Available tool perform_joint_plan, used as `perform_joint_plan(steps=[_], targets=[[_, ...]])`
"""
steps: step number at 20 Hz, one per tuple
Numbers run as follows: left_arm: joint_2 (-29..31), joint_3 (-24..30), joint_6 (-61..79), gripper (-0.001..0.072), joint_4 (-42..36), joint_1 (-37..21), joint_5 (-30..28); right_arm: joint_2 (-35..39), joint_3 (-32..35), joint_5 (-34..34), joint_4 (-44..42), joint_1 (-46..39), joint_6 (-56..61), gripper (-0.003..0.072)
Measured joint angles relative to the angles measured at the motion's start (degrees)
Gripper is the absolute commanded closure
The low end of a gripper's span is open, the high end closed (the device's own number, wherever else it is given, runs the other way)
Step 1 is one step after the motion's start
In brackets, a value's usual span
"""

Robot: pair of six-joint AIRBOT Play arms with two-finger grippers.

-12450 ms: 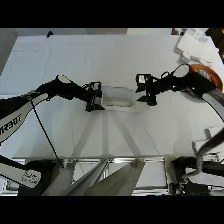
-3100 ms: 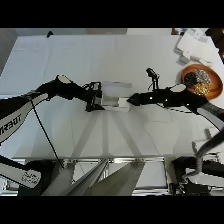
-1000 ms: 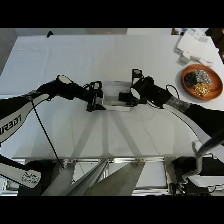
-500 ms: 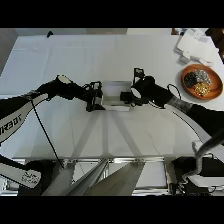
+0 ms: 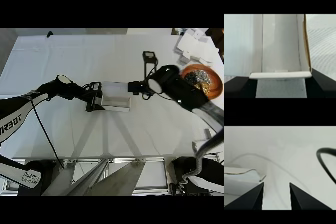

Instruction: Fold the box and place the chain.

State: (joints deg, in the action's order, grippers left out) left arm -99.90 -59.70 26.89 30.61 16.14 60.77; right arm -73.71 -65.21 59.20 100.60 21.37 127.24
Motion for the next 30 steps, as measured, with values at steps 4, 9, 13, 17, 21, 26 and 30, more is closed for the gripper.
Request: perform_joint_plan(steps=[4, 9, 13, 17, 21, 26, 30], targets=[[0.0, 0.0, -0.1, 0.0432, -0.1, 0.0, 0.0, 5.0, 0.0, 3.1, 1.3, -10.8, -10.1, 0.0323], [0.0, 0.0, -0.1, 0.0432, -0.1, 0.0, -0.1, 5.1, 0.0, 1.3, 1.3, -30.2, -23.2, 0.0331], [0.0, 0.0, -0.1, 0.0432, -0.1, 0.0, -0.1, 0.2, -0.2, -1.4, 0.9, -44.1, -31.2, 0.0332], [0.0, 0.0, -0.1, 0.0432, -0.1, 0.0, -0.1, -8.3, -3.0, -4.6, 0.7, -52.0, -34.4, 0.0332], [0.0, 0.0, -0.1, 0.0432, -0.1, 0.0, -0.1, -17.1, -7.7, -5.8, -0.1, -54.6, -35.4, 0.0334], [0.0, 0.0, -0.1, 0.0432, -0.1, 0.0, -0.1, -23.3, -10.3, -8.0, -2.2, -55.4, -35.8, 0.0675], [0.0, 0.0, -0.1, 0.0432, -0.1, 0.0, -0.1, -24.3, -10.8, -7.8, -2.7, -55.5, -36.2, 0.0677]])
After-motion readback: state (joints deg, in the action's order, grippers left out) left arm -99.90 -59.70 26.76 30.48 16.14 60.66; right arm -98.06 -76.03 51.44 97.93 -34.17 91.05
